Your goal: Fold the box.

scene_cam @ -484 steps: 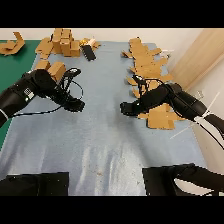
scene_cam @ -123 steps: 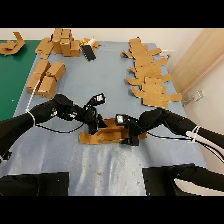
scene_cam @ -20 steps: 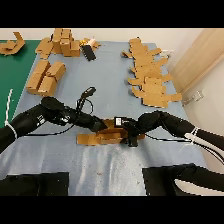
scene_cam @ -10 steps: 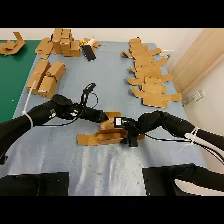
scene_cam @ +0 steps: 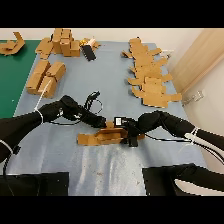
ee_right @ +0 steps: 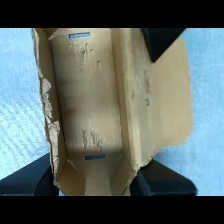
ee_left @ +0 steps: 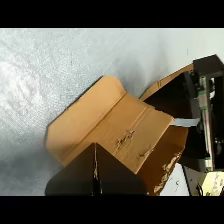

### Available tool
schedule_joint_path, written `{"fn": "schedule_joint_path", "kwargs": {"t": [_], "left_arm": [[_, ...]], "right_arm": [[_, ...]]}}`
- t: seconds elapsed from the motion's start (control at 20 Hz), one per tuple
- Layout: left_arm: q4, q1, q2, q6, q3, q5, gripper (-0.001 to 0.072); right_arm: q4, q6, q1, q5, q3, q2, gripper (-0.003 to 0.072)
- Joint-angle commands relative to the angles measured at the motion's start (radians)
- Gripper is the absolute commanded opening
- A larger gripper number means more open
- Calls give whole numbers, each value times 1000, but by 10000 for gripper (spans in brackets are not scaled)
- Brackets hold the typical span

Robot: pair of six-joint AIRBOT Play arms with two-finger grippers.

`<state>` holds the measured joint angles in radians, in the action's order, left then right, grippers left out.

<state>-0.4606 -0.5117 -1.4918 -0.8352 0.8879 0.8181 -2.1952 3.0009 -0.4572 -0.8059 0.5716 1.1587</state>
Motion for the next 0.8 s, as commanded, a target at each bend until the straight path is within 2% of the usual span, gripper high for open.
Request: {"fn": "schedule_joint_path", "kwargs": {"t": [0.0, 0.1, 0.2, 0.35, 0.5, 0.65, 0.7, 0.75], "left_arm": [[3, 15, -3, 33, 47, 42, 11], [40, 50, 24, 114, 61, 123, 8], [43, 98, 95, 170, 38, 129, 7], [79, 188, 285, 274, -78, 38, 7], [60, 249, 474, 479, -224, 61, 10], [-68, 231, 557, 589, -289, 82, 15], [-107, 209, 557, 589, -291, 84, 160], [-132, 184, 553, 590, -291, 75, 518]], "right_arm": [[0, 0, 0, 1, 0, -1, 434], [0, 0, 0, 0, 0, 0, 433], [0, 0, 0, 0, 0, 0, 433], [0, 0, 0, 0, 0, 0, 433], [0, 0, 0, 0, 0, 0, 433], [0, 0, 1, 0, 0, -1, 433], [0, 0, 1, 0, 0, 0, 433], [0, 0, 1, 0, 0, -1, 434]]}}
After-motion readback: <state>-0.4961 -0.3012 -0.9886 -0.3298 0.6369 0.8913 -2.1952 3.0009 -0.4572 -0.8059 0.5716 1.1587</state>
